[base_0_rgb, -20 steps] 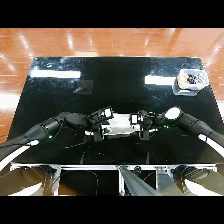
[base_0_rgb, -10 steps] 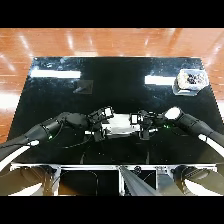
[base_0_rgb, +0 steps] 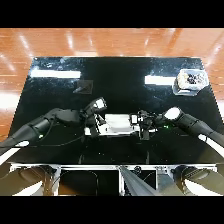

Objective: Fold the box and place the chain.

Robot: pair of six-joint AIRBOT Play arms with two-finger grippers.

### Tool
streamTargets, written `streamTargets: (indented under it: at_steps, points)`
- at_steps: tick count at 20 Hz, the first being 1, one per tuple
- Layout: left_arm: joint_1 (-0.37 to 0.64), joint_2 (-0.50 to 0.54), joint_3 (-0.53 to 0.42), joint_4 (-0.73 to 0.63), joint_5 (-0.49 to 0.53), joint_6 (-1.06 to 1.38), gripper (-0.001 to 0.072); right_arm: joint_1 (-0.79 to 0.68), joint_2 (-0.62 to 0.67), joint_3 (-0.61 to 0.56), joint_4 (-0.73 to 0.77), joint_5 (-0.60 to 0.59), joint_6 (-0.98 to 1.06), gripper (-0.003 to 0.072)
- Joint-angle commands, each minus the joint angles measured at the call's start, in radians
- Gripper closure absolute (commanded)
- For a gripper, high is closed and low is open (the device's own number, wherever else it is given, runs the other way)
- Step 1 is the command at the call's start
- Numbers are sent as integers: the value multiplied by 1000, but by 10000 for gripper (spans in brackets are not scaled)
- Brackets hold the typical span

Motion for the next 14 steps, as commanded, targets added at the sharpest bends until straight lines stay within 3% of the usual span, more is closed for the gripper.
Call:
streamTargets:
  at_steps: [1,5,7,9,10,12,14]
  points:
    - [84,91,1,75,74,-122,687,0,-1,0,0,0,1,136]
    - [205,170,1,231,183,-438,686,0,-1,0,0,0,1,136]
    - [298,164,-7,273,328,-601,685,0,-1,0,1,0,2,136]
    - [350,159,-16,291,467,-604,686,-1,-1,0,5,0,6,136]
    - [360,158,-27,301,478,-639,685,-1,-1,0,9,0,6,136]
    - [371,145,-91,295,385,-888,684,-1,-3,0,36,-1,5,136]
    - [404,108,-116,292,354,-1060,684,0,-13,0,44,0,6,136]
